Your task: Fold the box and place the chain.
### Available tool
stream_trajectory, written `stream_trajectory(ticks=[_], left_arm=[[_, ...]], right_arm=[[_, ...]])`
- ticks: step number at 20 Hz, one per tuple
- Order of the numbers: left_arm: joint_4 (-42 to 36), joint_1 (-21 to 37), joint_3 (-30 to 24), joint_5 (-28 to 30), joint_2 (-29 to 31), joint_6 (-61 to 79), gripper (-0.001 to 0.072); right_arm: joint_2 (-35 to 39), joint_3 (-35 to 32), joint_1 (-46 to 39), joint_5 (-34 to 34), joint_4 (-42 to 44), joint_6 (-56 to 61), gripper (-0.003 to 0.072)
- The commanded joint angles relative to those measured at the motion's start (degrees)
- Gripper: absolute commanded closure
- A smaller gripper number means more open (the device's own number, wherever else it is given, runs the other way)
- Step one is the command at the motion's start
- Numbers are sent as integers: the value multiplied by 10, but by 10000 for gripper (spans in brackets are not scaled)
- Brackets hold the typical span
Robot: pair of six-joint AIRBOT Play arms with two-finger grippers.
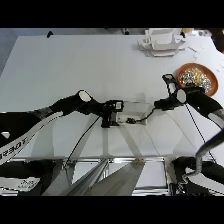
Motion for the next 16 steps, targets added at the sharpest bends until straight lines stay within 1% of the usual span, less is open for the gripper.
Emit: stream_trajectory(ticks=[1, 6, 10, 13, 16], left_arm=[[0, 0, 0, 0, 0, 0, 577], [0, 0, 0, 0, 0, 0, 577], [0, 0, 0, 0, 0, 0, 577], [0, 0, 0, 0, 0, 0, 577], [0, 0, 0, 0, 0, 0, 577]], right_arm=[[51, 0, 0, 37, 35, -24, 672], [166, 0, 0, 124, 183, -118, 672], [280, 0, 0, 172, 269, -171, 673], [357, 0, 0, 200, 371, -230, 673], [388, 0, 1, 227, 482, -291, 673]])
